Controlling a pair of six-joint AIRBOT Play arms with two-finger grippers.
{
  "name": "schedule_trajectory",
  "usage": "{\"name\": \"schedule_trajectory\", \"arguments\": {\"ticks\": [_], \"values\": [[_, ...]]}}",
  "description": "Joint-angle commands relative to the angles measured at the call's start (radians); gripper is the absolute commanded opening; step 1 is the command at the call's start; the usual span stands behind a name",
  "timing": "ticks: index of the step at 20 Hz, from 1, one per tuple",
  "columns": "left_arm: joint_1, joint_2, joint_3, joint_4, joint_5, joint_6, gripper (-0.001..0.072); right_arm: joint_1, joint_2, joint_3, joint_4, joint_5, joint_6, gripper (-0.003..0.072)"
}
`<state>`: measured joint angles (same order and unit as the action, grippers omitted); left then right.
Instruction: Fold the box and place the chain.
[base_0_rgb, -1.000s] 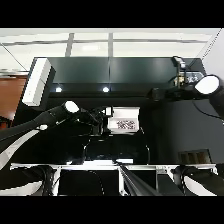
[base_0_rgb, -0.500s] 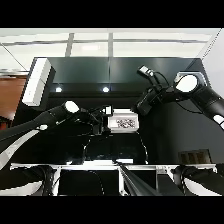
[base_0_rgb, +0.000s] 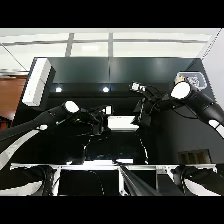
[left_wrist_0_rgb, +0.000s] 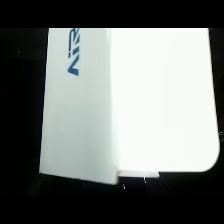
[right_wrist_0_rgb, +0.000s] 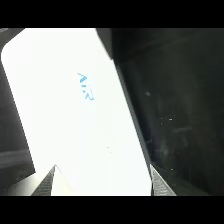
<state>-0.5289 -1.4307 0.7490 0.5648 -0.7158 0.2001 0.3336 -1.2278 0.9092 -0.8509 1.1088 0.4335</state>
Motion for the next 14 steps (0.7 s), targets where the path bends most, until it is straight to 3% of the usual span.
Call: {"name": "schedule_trajectory", "arguments": {"ticks": [1,5,6,14], "values": [[-0.001,-0.001,0.0,0.0,0.0,0.001,0.0365,0.003,0.001,-0.023,0.012,-0.014,-0.027,0.0565],[-0.001,-0.001,0.0,0.0,0.001,0.002,0.0365,0.027,0.001,-0.023,0.011,-0.019,-0.032,0.054],[-0.001,-0.001,0.0,0.0,0.001,0.002,0.0365,0.032,0.001,-0.023,0.009,-0.021,-0.032,0.0464],[-0.001,-0.001,0.0,0.0,0.001,0.001,0.0365,0.044,0.001,-0.023,0.003,-0.057,-0.031,0.0462]]}}
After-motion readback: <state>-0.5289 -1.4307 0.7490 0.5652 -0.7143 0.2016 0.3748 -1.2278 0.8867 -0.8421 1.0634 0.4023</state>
